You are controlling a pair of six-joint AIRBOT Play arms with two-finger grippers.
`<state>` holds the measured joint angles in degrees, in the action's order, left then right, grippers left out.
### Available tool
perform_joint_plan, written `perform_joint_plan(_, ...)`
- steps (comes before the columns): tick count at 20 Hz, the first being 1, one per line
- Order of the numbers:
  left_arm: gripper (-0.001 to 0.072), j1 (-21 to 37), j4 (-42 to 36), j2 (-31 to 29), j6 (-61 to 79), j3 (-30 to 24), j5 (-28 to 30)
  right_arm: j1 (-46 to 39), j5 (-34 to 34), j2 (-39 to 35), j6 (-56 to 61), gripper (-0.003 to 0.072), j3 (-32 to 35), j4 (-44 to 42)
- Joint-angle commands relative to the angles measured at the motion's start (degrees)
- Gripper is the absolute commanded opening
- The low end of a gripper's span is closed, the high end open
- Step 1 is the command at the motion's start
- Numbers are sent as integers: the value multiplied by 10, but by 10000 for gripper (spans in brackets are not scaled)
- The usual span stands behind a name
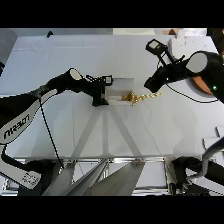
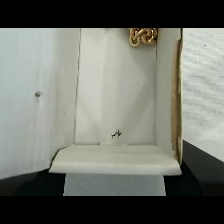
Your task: Fold the box and place the chain.
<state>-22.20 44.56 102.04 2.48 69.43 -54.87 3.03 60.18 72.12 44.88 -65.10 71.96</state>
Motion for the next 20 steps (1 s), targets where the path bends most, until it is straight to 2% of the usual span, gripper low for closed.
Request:
perform_joint_plan(1,213,0,0,0,0,0,0,-17,2,39,-228,479,21,-10)
perform_joint_plan(3,213,0,0,0,0,0,0,-17,-5,74,-318,493,32,-37)
perform_joint_plan(4,213,0,0,0,0,0,0,-17,-18,90,-353,559,37,-56)
perform_joint_plan(5,213,0,0,0,0,0,0,-17,-29,102,-390,575,41,-78)
perform_joint_plan(10,213,0,0,0,0,0,0,-17,-44,149,-555,575,45,-171)
perform_joint_plan(15,213,0,0,0,0,0,0,-12,-45,188,-577,575,45,-184)
perform_joint_plan(19,213,0,0,0,0,0,0,-5,-76,202,-591,572,47,-184)
perform_joint_plan(20,213,0,0,0,0,0,0,-5,-76,204,-590,546,47,-184)
